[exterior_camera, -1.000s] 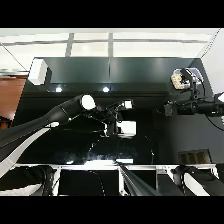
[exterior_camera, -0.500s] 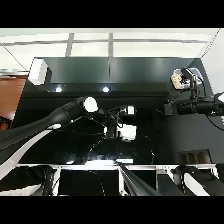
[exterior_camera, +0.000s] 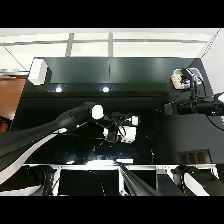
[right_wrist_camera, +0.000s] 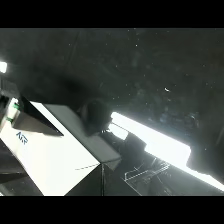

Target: Fold the box and place the chain.

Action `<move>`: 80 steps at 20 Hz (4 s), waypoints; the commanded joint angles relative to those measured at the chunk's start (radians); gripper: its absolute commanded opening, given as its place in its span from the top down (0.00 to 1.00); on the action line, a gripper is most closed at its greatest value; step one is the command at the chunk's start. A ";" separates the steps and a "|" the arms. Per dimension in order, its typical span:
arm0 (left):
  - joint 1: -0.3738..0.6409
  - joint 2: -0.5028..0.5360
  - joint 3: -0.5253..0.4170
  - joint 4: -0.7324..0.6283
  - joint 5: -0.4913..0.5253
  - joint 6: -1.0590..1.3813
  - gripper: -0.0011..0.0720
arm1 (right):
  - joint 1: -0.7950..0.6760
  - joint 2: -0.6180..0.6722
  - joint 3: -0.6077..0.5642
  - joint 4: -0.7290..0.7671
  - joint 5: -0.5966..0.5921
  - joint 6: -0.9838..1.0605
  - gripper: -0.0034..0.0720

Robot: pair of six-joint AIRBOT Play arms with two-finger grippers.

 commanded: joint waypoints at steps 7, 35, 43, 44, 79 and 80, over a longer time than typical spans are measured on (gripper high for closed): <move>0.026 0.113 0.000 0.285 -0.027 -0.285 0.53 | 0.000 0.001 0.000 -0.001 -0.010 0.000 0.94; 1.223 -0.059 0.146 0.323 0.102 -0.749 0.53 | 0.000 0.000 0.000 -0.001 -0.074 0.054 0.94; 1.186 -0.156 0.361 0.355 0.150 -0.854 0.00 | 0.000 0.000 0.000 0.000 -0.056 0.095 0.94; 1.184 -0.140 0.400 0.354 0.113 -0.868 0.00 | 0.000 0.000 0.000 -0.001 -0.038 0.094 0.94; 0.655 1.018 -0.626 0.141 0.454 -0.899 0.95 | 0.085 0.194 -0.206 -0.292 -0.652 0.045 0.94; 0.655 1.018 -0.626 0.141 0.454 -0.898 0.95 | 0.085 0.194 -0.206 -0.292 -0.652 0.045 0.94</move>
